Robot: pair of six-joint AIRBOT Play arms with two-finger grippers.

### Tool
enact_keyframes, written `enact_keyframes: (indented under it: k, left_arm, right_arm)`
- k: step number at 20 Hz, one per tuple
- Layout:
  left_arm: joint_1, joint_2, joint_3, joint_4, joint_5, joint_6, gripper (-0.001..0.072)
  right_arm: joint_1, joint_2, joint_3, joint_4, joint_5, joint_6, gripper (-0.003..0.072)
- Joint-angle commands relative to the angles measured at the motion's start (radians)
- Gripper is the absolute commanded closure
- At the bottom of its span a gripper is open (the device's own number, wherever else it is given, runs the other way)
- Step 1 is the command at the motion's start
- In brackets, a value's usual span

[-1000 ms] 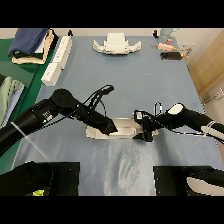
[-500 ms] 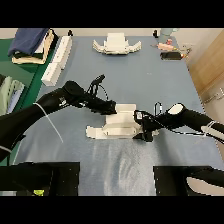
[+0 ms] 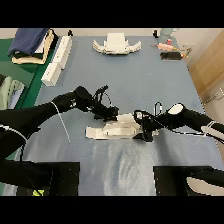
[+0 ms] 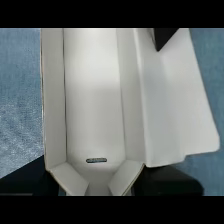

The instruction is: Fold the box.

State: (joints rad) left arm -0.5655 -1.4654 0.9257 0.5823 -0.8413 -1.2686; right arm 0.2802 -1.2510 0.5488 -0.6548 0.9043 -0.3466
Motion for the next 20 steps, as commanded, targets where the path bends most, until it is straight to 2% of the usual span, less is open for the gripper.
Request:
enact_keyframes:
  k: [1, 6, 8, 10, 13, 17, 20]
  left_arm:
    - [-0.004, -0.010, 0.026, 0.001, -0.016, 0.013, 0.0696]
    - [-0.004, 0.015, 0.168, 0.002, -0.109, 0.092, 0.0697]
    - [-0.004, 0.069, 0.187, 0.024, -0.149, 0.140, 0.0698]
    - [-0.005, 0.149, 0.180, 0.116, -0.177, 0.145, 0.0700]
    - [-0.005, 0.309, 0.113, 0.220, -0.188, 0.153, 0.0700]
    - [-0.005, 0.511, -0.041, 0.289, -0.169, 0.202, 0.0699]
    - [-0.010, 0.597, -0.146, 0.286, -0.166, 0.449, 0.0696]
  right_arm:
    - [0.000, 0.000, 0.000, 0.000, 0.000, -0.002, 0.0124]
    - [0.000, 0.000, 0.000, 0.000, 0.000, -0.002, 0.0124]
    - [0.000, 0.000, 0.000, 0.000, 0.000, -0.002, 0.0124]
    - [0.000, 0.000, 0.000, 0.000, 0.000, -0.002, 0.0124]
    - [0.000, 0.000, 0.000, 0.000, 0.000, -0.002, 0.0124]
    - [0.000, 0.000, 0.000, 0.000, 0.000, -0.002, 0.0124]
    - [0.000, 0.000, 0.000, 0.000, 0.000, -0.002, 0.0124]
